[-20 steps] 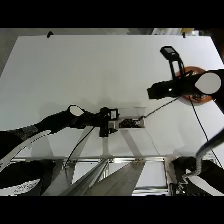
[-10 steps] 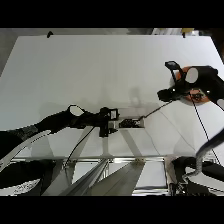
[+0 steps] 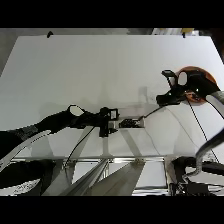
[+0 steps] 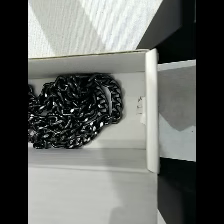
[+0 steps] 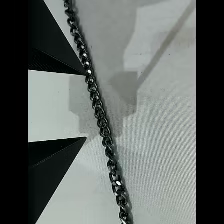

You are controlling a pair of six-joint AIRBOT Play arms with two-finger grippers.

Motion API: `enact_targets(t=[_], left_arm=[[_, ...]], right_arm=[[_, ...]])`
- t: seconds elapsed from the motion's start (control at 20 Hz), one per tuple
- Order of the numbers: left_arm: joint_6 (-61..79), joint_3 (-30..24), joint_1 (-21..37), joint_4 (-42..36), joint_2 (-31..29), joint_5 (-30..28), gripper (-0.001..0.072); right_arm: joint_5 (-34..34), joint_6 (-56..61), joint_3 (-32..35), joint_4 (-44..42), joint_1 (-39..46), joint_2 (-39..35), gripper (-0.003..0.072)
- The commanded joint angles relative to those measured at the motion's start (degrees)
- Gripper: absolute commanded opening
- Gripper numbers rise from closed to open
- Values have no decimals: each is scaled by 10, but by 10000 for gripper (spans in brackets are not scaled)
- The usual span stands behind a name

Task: Fold the box and place the chain.

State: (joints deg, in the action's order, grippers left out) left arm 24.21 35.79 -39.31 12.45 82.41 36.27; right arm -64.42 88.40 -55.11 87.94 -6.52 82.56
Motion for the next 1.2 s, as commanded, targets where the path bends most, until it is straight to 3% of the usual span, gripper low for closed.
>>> enact_targets(t=[0.0, 0.15, 0.25, 0.3, 0.75, 0.95, 1.15], left_arm=[[0, 0, 0, 0, -1, 0, 363], [0, 0, 0, 0, -1, 0, 363], [0, 0, 0, 0, 0, 0, 363], [0, 0, 0, 0, -1, 0, 363], [0, 0, 0, 0, 0, 4, 363], [0, 0, 0, 0, 0, 4, 363], [0, 0, 0, 0, -1, 6, 363]], right_arm=[[7, 3, 15, 3, 0, 15, 383], [15, 3, 20, 1, 0, 24, 228], [9, 0, 20, 2, 0, 19, 66], [6, -4, 20, 1, 0, 10, 47], [10, -8, 20, 3, 0, -124, 16], [-37, -35, 20, -29, -14, -168, 16], [-82, -35, 20, -55, -75, -260, 17]])
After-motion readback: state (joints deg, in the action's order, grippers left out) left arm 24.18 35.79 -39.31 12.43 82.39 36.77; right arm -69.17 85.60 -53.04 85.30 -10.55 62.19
